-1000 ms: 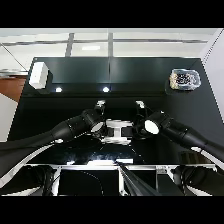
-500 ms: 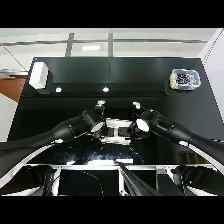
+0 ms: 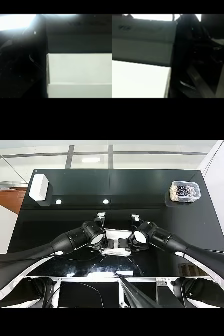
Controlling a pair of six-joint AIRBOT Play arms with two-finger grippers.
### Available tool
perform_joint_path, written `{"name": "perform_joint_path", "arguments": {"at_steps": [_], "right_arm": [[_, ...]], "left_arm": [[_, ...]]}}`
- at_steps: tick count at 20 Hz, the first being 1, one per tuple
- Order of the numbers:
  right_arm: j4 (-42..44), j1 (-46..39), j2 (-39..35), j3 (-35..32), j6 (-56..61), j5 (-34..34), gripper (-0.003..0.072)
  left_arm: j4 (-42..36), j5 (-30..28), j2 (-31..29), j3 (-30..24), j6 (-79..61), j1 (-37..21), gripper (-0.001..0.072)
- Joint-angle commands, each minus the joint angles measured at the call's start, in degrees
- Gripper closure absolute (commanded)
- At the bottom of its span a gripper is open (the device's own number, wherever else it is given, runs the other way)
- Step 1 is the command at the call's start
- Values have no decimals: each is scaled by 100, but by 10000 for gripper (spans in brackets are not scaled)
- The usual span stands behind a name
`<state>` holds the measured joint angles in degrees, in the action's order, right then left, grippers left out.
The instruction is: Fold the box and place the chain.
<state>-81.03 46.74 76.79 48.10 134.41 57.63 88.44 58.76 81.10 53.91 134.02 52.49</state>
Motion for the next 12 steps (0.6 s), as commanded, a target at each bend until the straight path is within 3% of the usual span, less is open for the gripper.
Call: {"name": "perform_joint_path", "arguments": {"at_steps": [1, 8, 10, 12], "right_arm": [[11, 7, 20, -2, -4, -90, 647], [-7, 4, 20, -2, -68, -83, 643], [-4, 4, 17, 0, -72, -17, 435], [-28, 4, 15, 22, -81, 98, 436]], "left_arm": [[0, -7, 0, 2, -9, -4, 676], [0, 0, 0, 2, -9, -4, 676], [0, 0, 0, 2, -9, -4, 676], [0, 0, 0, 2, -9, -4, 676]]}}
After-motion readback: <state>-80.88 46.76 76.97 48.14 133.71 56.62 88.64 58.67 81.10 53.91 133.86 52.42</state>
